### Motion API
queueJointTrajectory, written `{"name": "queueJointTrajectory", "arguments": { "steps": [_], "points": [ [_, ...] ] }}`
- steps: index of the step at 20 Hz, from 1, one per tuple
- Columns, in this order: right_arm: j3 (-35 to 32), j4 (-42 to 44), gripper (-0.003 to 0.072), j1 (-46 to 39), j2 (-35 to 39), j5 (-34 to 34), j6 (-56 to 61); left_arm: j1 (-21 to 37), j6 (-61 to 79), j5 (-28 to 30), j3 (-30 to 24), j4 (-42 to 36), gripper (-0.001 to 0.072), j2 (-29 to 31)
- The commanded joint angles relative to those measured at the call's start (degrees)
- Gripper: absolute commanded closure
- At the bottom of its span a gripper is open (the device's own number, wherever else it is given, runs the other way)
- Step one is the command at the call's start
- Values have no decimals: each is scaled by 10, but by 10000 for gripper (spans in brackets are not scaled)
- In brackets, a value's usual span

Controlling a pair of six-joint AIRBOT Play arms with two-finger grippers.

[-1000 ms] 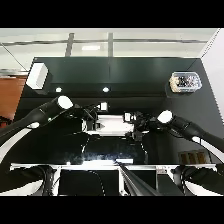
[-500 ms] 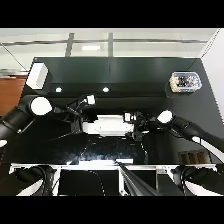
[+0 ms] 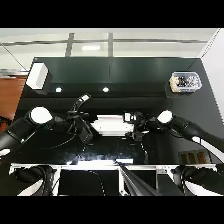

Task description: Fold the box and place the chain.

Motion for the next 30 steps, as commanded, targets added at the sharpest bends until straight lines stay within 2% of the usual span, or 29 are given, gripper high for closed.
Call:
{"name": "queueJointTrajectory", "arguments": {
  "steps": [1, 3, 5, 7, 9, 11, 13, 16, 19, 23, 26, 28, 30],
  "points": [
    [0, 0, 484, 0, 0, 0, 0, 0, 18, 22, -16, -112, 685, -24],
    [0, 0, 484, 0, 0, 0, 0, 0, 36, 22, -16, -161, 685, -58],
    [0, 0, 484, 0, 0, 0, 0, 0, 108, 22, -12, -246, 685, -94],
    [0, 0, 484, 1, 0, 0, 1, 0, 158, 47, 4, -298, 685, -129],
    [0, 0, 484, 1, 0, 0, 1, 0, 165, 100, 35, -286, 686, -156],
    [0, 0, 484, 1, 0, 0, 1, 0, 167, 181, 62, -257, 686, -164],
    [0, 0, 484, 1, 0, 0, 1, 0, 164, 230, 87, -178, 687, -166],
    [0, 0, 484, 1, 0, 0, 1, -3, 111, 207, 110, -64, 686, -191],
    [0, 0, 484, 1, 0, -1, 2, -7, 130, 134, 111, -36, 685, -230],
    [0, 0, 484, 1, 0, -1, 2, -15, 129, 151, 117, 24, 685, -238],
    [0, 0, 484, 1, 0, -1, 2, -6, 115, 133, 144, 65, 685, -206],
    [0, 0, 484, 0, 0, -1, 2, 5, 115, 109, 147, 90, 685, -162],
    [0, 0, 484, 1, 0, -1, 2, 22, 112, 53, 146, 120, 685, -116]
  ]
}}
